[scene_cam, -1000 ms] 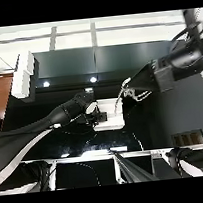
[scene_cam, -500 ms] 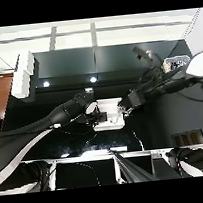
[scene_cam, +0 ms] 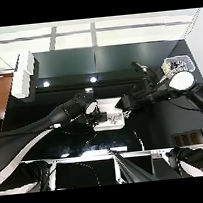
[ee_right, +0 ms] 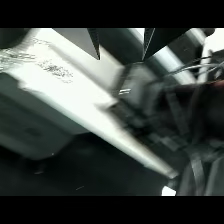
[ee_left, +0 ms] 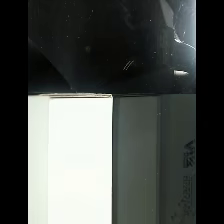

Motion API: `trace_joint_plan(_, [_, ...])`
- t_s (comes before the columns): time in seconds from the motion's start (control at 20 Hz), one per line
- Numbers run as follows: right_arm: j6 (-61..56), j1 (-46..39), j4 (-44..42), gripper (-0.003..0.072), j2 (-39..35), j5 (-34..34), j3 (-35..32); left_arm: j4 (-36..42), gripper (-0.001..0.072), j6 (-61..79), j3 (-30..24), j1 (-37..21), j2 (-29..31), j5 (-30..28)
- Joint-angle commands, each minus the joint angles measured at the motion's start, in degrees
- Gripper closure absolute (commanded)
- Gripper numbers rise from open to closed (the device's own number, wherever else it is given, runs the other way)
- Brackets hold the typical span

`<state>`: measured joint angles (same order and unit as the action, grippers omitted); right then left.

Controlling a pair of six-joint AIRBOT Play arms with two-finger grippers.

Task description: Fold the box and place the chain.

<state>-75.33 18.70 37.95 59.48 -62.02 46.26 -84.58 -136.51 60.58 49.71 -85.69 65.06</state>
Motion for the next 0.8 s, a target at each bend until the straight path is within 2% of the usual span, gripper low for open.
trace_joint_plan(0.0, [-0.50,-9.51,4.94,0.0368,-1.70,-3.26,-0.39,-0.02,0.0680,-0.04,0.02,-0.04,-0.02,0.00])
trace_joint_plan(0.1, [-0.76,-16.46,13.27,0.0368,-2.08,-1.38,-0.50,0.00,0.0680,-0.04,0.02,-0.04,-0.02,0.00])
trace_joint_plan(0.2, [-6.67,-20.63,26.18,0.0368,-2.01,7.30,-1.99,0.00,0.0680,-0.02,0.02,-0.04,-0.02,0.00])
trace_joint_plan(0.3, [-21.75,-22.71,37.77,0.0366,-1.75,17.64,-4.76,-0.02,0.0680,-0.04,0.02,-0.04,-0.02,0.00])
trace_joint_plan(0.35, [-27.12,-23.23,40.72,0.0251,-0.92,21.68,-5.53,0.00,0.0680,-0.04,0.02,-0.04,-0.02,-0.02])
trace_joint_plan(0.4, [-29.00,-23.37,41.27,-0.0015,0.52,24.70,-5.55,0.00,0.0680,-0.04,0.02,-0.04,-0.02,-0.02])
trace_joint_plan(0.55, [-33.44,-23.78,40.70,-0.0018,6.16,34.10,-5.44,-0.02,0.0680,-0.04,0.02,-0.04,-0.02,-0.04])
trace_joint_plan(0.65, [-41.55,-24.90,40.68,-0.0018,11.19,35.43,-4.35,0.00,0.0680,-0.04,0.02,-0.04,-0.02,-0.02])
trace_joint_plan(0.75, [-43.82,-25.51,40.11,-0.0017,16.04,35.36,-2.23,0.00,0.0680,-0.04,0.02,-0.04,-0.02,-0.02])
